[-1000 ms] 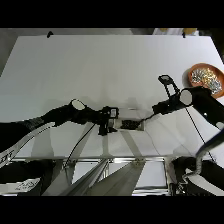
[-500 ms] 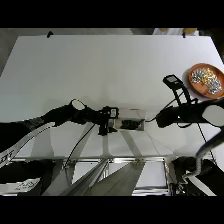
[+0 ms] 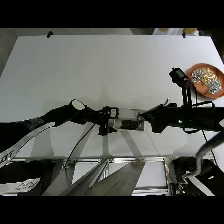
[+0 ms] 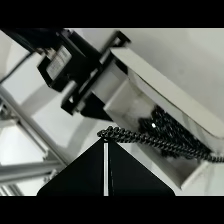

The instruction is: Fold the box and place the chain.

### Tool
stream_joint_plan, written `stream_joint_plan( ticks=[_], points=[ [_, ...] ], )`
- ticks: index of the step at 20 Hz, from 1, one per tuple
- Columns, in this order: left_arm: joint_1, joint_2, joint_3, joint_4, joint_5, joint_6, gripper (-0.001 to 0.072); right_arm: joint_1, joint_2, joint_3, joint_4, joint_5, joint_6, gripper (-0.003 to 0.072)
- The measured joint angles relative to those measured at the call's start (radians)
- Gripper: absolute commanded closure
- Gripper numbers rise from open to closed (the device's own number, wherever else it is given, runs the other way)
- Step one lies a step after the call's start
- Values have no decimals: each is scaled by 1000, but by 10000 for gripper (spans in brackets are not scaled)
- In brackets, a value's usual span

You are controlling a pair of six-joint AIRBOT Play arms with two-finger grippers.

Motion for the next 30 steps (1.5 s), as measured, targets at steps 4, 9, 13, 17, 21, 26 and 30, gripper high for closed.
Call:
stream_joint_plan(
  ticks=[4,9,13,17,21,26,30],
  points=[
    [0,0,0,0,0,0,500,74,-77,0,0,-79,-29,667],
    [0,0,0,0,0,0,500,140,-232,0,-110,-130,-3,483],
    [0,0,0,0,0,0,500,151,-284,47,-193,-129,-6,483],
    [0,0,0,0,0,0,500,103,-298,175,-326,-66,25,494],
    [0,0,0,0,0,0,500,-35,-324,233,-449,-21,68,604],
    [0,0,0,0,0,0,500,-184,-442,248,-574,54,122,445],
    [0,0,0,0,0,0,500,-222,-539,231,-606,71,149,355]
  ],
)
